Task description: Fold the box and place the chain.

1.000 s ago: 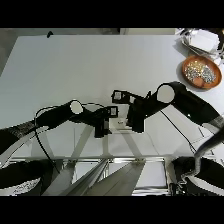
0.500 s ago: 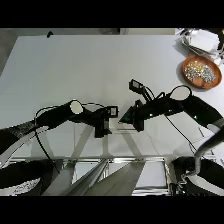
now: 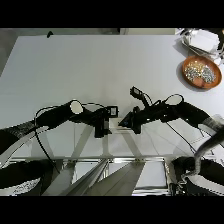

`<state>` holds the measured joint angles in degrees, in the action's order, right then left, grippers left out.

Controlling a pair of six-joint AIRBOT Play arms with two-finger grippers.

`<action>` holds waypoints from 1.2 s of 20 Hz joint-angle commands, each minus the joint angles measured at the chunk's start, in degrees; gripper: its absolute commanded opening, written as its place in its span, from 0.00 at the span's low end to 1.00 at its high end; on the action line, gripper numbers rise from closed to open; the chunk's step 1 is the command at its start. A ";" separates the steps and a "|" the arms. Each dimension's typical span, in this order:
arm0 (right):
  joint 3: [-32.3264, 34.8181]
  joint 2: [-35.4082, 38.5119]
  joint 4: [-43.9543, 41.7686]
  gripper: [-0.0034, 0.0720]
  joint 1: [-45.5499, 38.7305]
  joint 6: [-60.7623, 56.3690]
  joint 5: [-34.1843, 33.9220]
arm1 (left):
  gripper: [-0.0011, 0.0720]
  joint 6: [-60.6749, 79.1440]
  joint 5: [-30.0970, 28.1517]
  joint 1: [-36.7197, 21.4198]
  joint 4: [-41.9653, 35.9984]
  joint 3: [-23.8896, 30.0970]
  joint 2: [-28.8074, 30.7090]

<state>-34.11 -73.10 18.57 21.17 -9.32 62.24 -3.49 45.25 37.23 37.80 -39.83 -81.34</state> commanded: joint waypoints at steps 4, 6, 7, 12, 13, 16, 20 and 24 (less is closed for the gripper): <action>2.56 -1.33 -0.17 0.06 0.20 2.60 -0.72 | 0.41 0.02 -0.02 0.00 0.00 0.00 0.04; 3.91 -1.33 0.42 0.06 0.20 2.62 -3.19 | 0.41 0.02 -0.02 0.00 0.00 0.00 0.04; 4.44 -1.33 0.52 0.06 0.20 2.62 -4.22 | 0.41 0.02 -0.02 0.00 0.00 0.00 0.04; 6.03 -2.78 0.70 0.06 0.20 2.80 -6.14 | 0.41 0.02 -0.02 0.00 0.00 0.00 0.04; 6.03 -3.45 0.61 0.06 0.20 2.80 -6.08 | 0.41 0.02 0.00 0.00 0.00 0.00 0.04; 6.01 -3.72 -0.66 0.06 0.20 3.19 -5.70 | 0.41 0.02 -0.02 0.00 0.00 0.00 0.04; 5.35 -0.83 -1.01 0.07 0.20 3.10 -3.82 | 0.41 0.02 -0.02 0.00 0.00 0.00 0.04; 0.66 6.73 9.01 0.07 -1.31 -5.01 -2.97 | 0.41 0.02 0.00 0.00 0.00 0.00 0.04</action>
